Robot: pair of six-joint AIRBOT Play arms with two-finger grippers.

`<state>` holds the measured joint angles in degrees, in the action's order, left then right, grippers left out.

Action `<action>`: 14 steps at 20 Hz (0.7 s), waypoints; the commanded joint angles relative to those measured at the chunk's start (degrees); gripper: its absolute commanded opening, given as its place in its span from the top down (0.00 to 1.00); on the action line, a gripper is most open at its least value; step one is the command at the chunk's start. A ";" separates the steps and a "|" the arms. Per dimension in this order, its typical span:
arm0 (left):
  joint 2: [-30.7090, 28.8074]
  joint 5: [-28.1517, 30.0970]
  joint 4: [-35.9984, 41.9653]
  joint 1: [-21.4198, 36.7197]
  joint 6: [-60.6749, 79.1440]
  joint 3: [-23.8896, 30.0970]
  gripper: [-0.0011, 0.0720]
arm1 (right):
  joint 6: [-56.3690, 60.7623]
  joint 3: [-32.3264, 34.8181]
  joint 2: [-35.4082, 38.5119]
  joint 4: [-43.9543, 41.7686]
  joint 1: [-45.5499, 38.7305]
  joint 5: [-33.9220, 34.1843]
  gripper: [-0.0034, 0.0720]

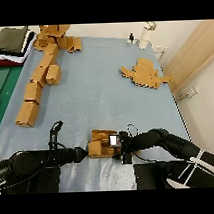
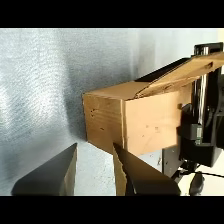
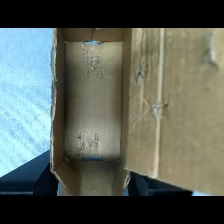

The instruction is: Fold the box.

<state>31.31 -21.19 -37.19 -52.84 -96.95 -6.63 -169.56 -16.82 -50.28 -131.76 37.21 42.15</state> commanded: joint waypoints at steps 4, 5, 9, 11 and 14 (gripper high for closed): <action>0.00 0.00 0.33 0.09 0.09 -0.48 0.51 | 0.00 0.00 -0.02 0.00 0.02 -0.02 0.30; 0.00 0.00 0.31 0.09 0.09 -0.74 0.51 | 0.02 0.00 -0.02 0.00 0.02 -0.02 0.30; 0.00 -0.04 -0.13 0.07 0.17 -2.27 0.49 | 0.00 0.00 -0.02 0.00 0.02 0.00 0.30; 0.00 -0.04 -0.50 0.09 0.33 -2.82 0.49 | 0.02 0.00 -0.02 0.00 0.02 -0.02 0.30; 0.02 -0.15 -0.48 0.09 0.31 -3.19 0.49 | 0.00 0.00 -0.02 0.00 0.02 -0.02 0.30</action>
